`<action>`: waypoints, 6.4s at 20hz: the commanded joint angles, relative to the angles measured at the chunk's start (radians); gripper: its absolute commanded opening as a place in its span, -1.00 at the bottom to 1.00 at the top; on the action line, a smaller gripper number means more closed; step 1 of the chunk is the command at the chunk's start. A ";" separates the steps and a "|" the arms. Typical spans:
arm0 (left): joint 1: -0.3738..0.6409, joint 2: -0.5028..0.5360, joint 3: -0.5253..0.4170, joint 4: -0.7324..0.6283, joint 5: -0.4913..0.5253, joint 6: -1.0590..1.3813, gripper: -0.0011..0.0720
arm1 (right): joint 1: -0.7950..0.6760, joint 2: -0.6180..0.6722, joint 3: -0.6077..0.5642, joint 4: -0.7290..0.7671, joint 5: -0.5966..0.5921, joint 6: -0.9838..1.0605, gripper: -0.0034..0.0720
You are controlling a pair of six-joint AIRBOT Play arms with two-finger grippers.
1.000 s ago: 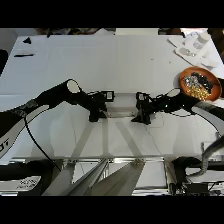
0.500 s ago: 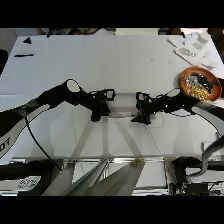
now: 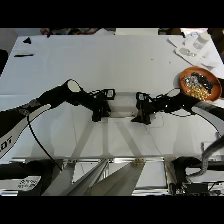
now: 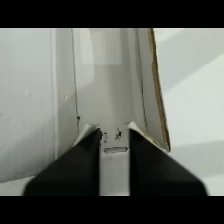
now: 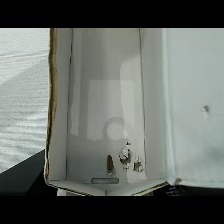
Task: Fold the box and place the chain.
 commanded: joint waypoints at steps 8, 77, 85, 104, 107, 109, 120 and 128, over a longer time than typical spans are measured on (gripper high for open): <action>0.127 0.274 0.000 0.182 -0.101 -0.202 -0.95 | 0.000 0.001 0.001 0.000 0.000 0.000 0.23; 0.098 0.217 -0.291 -0.355 0.158 -1.014 -0.16 | 0.000 0.001 0.001 0.000 0.000 0.000 0.23; 0.021 0.218 -0.288 -0.299 0.221 -0.994 -0.16 | 0.000 0.001 0.001 0.000 0.000 0.000 0.23; -0.051 0.218 -0.244 0.040 0.324 -1.229 -0.17 | 0.000 0.001 0.001 0.000 0.000 0.000 0.23; -0.051 0.218 -0.214 0.035 0.326 -1.262 -0.17 | 0.000 0.001 0.001 0.000 0.000 0.000 0.23; -0.051 0.218 -0.179 0.044 0.327 -1.262 -0.23 | 0.000 0.001 0.001 0.000 0.000 0.000 0.23; -0.145 0.216 -0.172 0.327 0.319 -1.543 -0.26 | 0.000 0.001 0.001 0.000 0.000 0.000 0.23; -0.163 0.216 -0.086 0.565 0.201 -1.770 -0.40 | 0.000 0.001 0.001 0.000 0.000 0.000 0.23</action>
